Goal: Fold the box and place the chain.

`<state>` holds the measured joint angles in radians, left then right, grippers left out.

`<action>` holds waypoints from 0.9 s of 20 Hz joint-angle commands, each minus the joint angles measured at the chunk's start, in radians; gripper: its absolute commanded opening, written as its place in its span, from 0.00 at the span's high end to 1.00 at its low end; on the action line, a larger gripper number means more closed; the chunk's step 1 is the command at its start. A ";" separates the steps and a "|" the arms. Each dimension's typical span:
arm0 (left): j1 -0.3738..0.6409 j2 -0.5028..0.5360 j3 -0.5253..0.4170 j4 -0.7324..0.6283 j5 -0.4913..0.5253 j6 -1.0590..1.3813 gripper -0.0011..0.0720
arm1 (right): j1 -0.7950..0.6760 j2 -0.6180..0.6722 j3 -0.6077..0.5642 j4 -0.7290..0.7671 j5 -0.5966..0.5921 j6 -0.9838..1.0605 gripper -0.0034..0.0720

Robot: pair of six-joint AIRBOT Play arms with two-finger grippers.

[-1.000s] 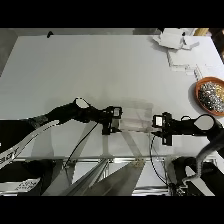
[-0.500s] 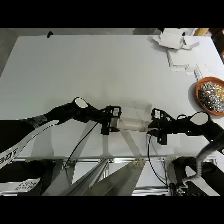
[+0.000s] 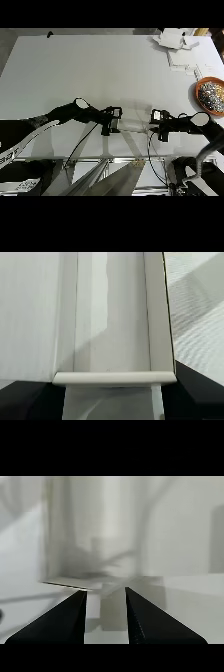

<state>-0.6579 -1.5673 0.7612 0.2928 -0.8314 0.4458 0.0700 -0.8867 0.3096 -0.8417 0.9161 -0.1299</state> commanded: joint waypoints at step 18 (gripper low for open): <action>0.002 0.001 0.000 -0.001 0.004 -0.001 0.61 | 0.042 0.024 0.000 0.064 0.046 -0.036 0.66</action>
<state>-0.6571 -1.5669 0.7612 0.2920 -0.8284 0.4458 0.1036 -0.8623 0.3092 -0.7841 0.9565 -0.1650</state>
